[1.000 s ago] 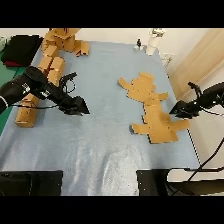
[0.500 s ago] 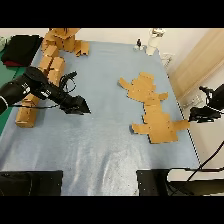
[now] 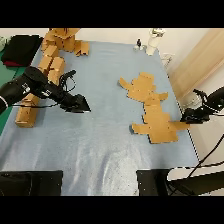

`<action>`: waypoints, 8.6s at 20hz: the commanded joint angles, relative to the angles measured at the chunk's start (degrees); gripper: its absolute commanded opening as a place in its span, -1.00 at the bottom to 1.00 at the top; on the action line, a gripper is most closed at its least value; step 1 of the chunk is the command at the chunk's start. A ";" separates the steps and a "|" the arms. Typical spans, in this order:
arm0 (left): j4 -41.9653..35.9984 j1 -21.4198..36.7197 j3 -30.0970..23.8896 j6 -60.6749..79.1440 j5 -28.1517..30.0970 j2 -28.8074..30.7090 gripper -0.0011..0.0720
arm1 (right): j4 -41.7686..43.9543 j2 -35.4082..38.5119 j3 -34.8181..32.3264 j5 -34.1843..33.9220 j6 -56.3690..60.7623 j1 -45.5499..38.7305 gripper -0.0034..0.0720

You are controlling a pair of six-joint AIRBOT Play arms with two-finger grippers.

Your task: Fold the box.

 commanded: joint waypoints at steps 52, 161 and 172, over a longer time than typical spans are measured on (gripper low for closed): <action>-2.34 0.15 -12.22 1.51 -7.15 0.09 0.49 | 25.24 28.02 -34.82 7.85 10.75 28.98 -0.91; -18.08 1.49 -15.58 27.67 -2.45 -9.25 -0.36 | 16.20 40.54 -46.38 38.03 13.00 66.12 -0.91; -18.32 1.44 -15.39 34.86 -2.51 -9.14 -0.94 | 11.61 40.65 -45.18 39.08 16.26 65.20 0.35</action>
